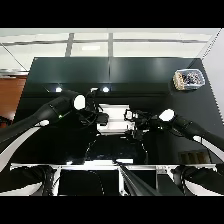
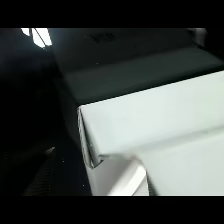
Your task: Fold the box and place the chain.
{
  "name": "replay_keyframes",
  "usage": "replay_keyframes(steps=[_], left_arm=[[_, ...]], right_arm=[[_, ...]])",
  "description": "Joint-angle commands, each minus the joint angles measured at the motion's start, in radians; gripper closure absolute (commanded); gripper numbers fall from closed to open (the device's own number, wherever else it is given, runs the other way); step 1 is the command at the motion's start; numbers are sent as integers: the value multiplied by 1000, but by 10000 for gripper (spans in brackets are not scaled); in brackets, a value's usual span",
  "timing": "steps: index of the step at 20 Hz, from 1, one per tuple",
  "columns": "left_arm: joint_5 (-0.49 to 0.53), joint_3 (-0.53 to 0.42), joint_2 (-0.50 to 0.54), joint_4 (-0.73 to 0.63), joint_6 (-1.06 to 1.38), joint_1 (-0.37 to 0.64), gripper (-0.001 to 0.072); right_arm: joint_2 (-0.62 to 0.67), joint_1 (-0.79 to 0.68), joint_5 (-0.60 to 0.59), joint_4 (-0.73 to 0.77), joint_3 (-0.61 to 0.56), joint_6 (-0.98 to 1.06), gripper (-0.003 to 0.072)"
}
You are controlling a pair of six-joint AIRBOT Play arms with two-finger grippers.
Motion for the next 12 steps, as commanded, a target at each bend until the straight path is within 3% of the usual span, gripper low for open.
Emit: replay_keyframes(steps=[1,9,12], left_arm=[[-4,2,-1,35,-73,-56,89],[-44,72,-2,185,-233,-143,89],[-68,98,-3,188,-244,-159,191]], right_arm=[[-1,1,1,0,0,0,262],[-1,1,1,0,0,0,262],[-1,0,1,0,0,0,262]])
